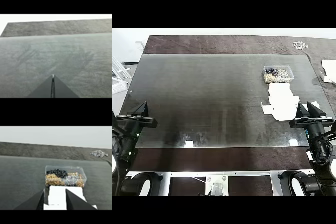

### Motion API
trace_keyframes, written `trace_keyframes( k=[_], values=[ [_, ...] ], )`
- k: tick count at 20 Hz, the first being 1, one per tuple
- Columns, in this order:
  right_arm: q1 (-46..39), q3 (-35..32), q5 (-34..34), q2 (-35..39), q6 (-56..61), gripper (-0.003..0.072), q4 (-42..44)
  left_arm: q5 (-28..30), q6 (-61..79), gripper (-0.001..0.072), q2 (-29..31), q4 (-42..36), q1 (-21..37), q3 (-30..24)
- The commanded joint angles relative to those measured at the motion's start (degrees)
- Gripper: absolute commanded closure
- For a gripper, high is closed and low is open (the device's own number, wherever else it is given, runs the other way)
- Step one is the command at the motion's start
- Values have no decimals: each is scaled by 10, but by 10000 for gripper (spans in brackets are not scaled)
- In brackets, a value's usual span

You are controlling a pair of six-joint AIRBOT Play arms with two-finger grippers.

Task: Fold the box and place the chain.

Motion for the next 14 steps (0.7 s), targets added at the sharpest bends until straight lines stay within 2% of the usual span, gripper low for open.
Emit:
trace_keyframes(
  k=[1,3,5,7,9,12,14],
  values=[
    [0,0,0,0,0,366,0,0,0,689,0,0,0,0],
    [-1,0,23,0,6,359,2,0,0,690,0,0,0,0],
    [-4,10,18,-24,10,339,-2,1,0,689,0,0,0,0],
    [-27,45,8,-95,11,299,-2,0,0,690,0,0,0,0],
    [-76,99,19,-200,9,297,-3,1,0,689,0,0,0,0],
    [-173,198,140,-366,19,310,-5,0,0,689,0,0,0,0],
    [-225,263,219,-464,94,310,-80,0,0,689,0,0,0,0]
  ],
)
